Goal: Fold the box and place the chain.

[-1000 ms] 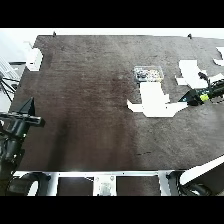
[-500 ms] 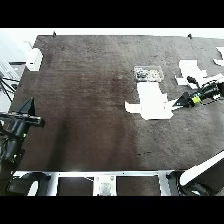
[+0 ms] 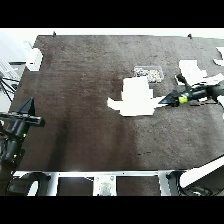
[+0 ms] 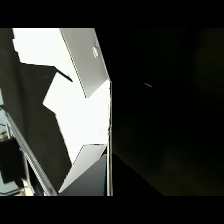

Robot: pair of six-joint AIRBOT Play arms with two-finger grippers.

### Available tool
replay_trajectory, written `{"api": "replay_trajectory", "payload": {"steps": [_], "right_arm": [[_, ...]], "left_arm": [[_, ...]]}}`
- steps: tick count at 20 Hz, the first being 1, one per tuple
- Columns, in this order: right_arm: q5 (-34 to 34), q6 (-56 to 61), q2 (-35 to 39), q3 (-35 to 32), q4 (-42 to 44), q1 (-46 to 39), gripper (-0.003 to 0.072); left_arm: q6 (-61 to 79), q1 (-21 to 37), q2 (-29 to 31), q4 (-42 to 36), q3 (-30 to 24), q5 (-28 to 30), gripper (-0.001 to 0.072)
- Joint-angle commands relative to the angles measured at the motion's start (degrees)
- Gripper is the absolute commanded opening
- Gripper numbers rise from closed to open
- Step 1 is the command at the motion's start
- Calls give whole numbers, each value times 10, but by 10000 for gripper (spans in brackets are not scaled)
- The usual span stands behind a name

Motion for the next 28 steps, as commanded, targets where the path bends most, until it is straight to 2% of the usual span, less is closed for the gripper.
{"api": "replay_trajectory", "payload": {"steps": [1,5,7,22,24,25,26,27,28], "right_arm": [[-102,-7,37,-77,109,93,4],[-218,-7,37,-77,117,209,5],[-249,-7,31,-71,111,238,4],[-277,-12,14,-26,62,247,4],[-278,-11,13,-26,54,247,5],[-280,-11,14,-26,54,247,5],[-280,-11,14,-26,54,247,5],[-279,-10,14,-26,54,247,5],[-279,-11,14,-26,55,247,5]], "left_arm": [[0,0,0,0,0,0,21],[0,0,0,0,0,0,21],[0,0,0,0,0,0,21],[2,0,0,0,2,0,21],[-1,0,0,0,2,-21,22],[-1,0,0,0,2,-33,95],[-16,0,0,0,2,-42,324],[-40,0,-10,-4,2,-42,382],[-54,0,-24,-4,3,-34,382]]}}
